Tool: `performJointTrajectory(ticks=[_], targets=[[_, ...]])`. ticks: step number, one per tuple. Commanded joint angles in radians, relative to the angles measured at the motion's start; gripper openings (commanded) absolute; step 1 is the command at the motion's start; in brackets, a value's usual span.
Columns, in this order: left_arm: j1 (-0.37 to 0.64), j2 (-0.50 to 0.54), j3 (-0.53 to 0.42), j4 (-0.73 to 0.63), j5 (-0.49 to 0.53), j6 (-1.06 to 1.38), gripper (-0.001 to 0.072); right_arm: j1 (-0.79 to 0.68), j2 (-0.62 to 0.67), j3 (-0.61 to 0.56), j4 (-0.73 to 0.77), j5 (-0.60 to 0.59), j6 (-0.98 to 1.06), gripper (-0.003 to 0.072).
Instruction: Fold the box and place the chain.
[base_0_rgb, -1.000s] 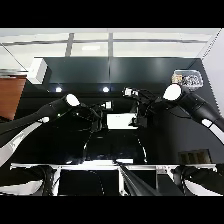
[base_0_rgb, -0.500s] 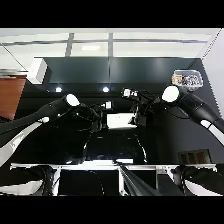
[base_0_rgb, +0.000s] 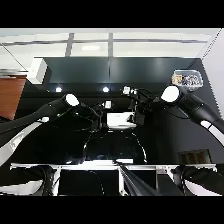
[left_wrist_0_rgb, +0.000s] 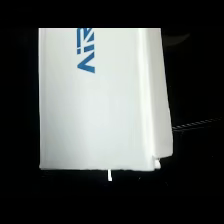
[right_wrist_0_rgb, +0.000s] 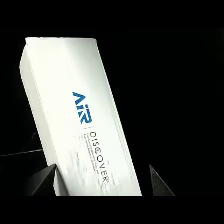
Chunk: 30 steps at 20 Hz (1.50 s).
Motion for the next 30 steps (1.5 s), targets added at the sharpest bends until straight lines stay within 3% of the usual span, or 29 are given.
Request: performJointTrajectory(ticks=[1, 2, 14, 15, 16, 30], targets=[[-0.001, 0.0, 0.0, 0.001, -0.002, 0.001, 0.0398, 0.0, 0.001, 0.0, 0.01, 0.015, -0.013, 0.0526], [-0.001, 0.0, 0.0, 0.0, -0.002, 0.001, 0.0397, 0.0, 0.001, 0.0, 0.007, 0.029, -0.027, 0.0478], [-0.001, 0.0, 0.0, 0.001, -0.002, 0.001, 0.0398, 0.0, 0.003, 0.0, 0.01, 0.045, -0.056, 0.0473], [-0.001, 0.0, 0.0, 0.001, -0.002, 0.001, 0.0398, 0.004, 0.003, 0.0, 0.01, 0.047, -0.064, 0.0356], [-0.001, 0.0, 0.0, 0.001, -0.002, 0.001, 0.0398, 0.005, 0.003, 0.0, 0.009, 0.046, -0.067, 0.0303], [-0.001, 0.0, 0.0, 0.0, -0.004, 0.001, 0.041, 0.005, 0.018, 0.0, 0.01, 0.042, -0.056, 0.0299]])
